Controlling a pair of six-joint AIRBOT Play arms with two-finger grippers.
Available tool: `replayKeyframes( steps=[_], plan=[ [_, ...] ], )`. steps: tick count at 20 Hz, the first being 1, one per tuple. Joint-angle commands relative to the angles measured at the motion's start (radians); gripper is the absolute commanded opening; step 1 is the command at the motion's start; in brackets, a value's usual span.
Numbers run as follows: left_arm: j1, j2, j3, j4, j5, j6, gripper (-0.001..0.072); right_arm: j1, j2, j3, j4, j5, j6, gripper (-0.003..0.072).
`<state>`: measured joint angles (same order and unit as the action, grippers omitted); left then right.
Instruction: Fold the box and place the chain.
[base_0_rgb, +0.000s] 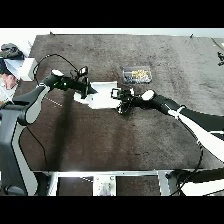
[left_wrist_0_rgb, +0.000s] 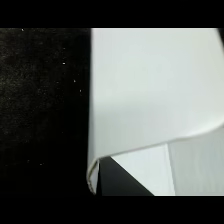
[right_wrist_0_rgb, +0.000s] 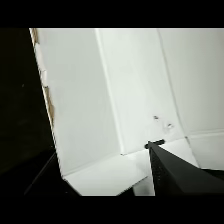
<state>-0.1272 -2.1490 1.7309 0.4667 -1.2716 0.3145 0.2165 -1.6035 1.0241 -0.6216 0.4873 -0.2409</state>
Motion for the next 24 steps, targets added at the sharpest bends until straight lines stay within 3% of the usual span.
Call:
replayKeyframes(
  steps=[1, 8, 24],
  plan=[
    [-0.001, 0.0, 0.0, -0.001, 0.0, 0.0, 0.0012, -0.013, 0.014, 0.026, 0.004, -0.014, 0.018, 0.0594],
    [-0.001, 0.0, 0.0, -0.004, 0.0, 0.0, 0.0012, -0.054, 0.001, 0.111, 0.004, 0.034, 0.021, 0.0594],
    [-0.001, 0.0, 0.0, -0.004, -0.002, 0.0, 0.0012, -0.129, -0.129, 0.293, -0.045, 0.262, 0.025, 0.0597]
  ],
)
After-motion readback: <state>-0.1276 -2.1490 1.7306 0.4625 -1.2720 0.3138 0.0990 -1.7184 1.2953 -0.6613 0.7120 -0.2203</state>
